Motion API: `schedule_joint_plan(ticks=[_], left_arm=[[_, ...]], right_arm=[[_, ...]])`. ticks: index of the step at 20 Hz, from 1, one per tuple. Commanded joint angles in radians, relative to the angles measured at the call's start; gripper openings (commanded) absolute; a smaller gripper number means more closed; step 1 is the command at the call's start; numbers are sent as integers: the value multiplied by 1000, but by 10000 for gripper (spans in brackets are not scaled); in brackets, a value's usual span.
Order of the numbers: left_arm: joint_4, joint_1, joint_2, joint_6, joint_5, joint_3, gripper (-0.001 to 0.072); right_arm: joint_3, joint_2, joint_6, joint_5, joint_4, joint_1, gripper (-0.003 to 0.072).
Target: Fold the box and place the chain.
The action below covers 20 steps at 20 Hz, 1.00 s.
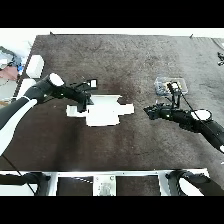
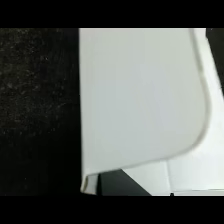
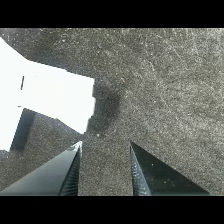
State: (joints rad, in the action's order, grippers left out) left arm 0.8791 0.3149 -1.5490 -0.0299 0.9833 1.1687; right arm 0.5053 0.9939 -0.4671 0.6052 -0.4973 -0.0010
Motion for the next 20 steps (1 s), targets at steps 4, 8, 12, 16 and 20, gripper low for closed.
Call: schedule_joint_plan(ticks=[4,8,12,16,20], left_arm=[[43,34,-3,61,-71,2,10],[55,34,-3,5,-27,2,10],[58,34,-3,-44,-115,2,11],[39,30,-3,-58,-145,3,12],[-151,-39,-3,-114,-80,31,12]], right_arm=[[-1,0,0,0,0,0,353],[-1,0,0,0,0,0,353],[-1,0,0,0,0,0,353],[-1,0,0,0,0,0,353],[-1,0,0,0,0,0,353]])
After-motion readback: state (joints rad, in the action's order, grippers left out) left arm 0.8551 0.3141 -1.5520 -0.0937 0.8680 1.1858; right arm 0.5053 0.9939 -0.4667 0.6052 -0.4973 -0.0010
